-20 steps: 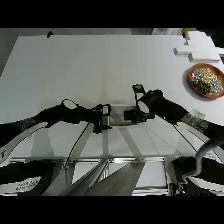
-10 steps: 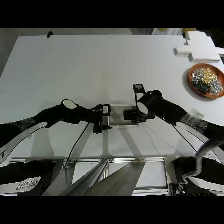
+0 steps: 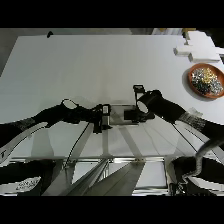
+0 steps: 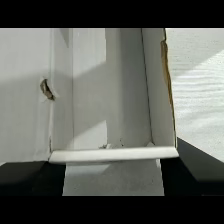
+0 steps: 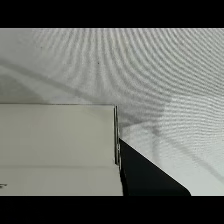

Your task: Fold the box and place the chain.

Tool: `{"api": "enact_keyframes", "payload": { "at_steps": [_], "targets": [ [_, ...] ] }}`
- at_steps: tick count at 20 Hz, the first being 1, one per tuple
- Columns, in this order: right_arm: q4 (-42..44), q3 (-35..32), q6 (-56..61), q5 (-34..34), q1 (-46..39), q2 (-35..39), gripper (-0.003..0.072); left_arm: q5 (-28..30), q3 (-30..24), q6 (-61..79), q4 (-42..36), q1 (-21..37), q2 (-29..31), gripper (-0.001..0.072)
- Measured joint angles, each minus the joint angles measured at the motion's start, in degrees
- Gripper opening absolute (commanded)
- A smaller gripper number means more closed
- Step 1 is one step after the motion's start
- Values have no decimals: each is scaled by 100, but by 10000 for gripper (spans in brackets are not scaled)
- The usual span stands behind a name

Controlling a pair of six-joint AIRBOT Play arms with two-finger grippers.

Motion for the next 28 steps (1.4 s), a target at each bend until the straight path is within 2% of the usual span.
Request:
{"api": "enact_keyframes", "payload": {
  "at_steps": [5, 7, 8, 11, 14, 16, 22, 23, 24, 25, 28],
  "targets": [
    [-28, 0, 0, 101, -37, -11, 143, 0, 0, 0, 0, 0, 0, 136],
    [-39, 0, -9, 151, -46, -11, 248, -2, 0, 0, 0, 0, 0, 136],
    [-46, 0, -15, 181, -55, -11, 252, -2, 0, -2, 0, 0, 0, 136],
    [-35, 0, -55, 203, -109, -7, 173, -4, 0, 0, 0, 0, 0, 136],
    [85, 0, -146, 120, -133, -7, 148, -2, 0, -2, 0, 0, 0, 136],
    [208, 0, -245, 15, -140, -9, 42, -4, 0, -2, 2, 0, 0, 136],
    [297, 0, -350, 13, -129, -83, 20, -9, 0, -2, 2, 0, 0, 136],
    [304, 0, -385, 11, -125, -87, 74, -9, 0, -2, 2, 0, 0, 136],
    [310, -11, -448, -52, -122, -96, 222, -9, 0, -2, 2, 0, 0, 136],
    [302, -15, -522, -70, -118, -94, 340, -9, 0, -2, 2, 0, 0, 136],
    [319, -11, -846, -2, -114, 50, 345, -7, 2, 2, 4, 0, 0, 136]
  ]
}}
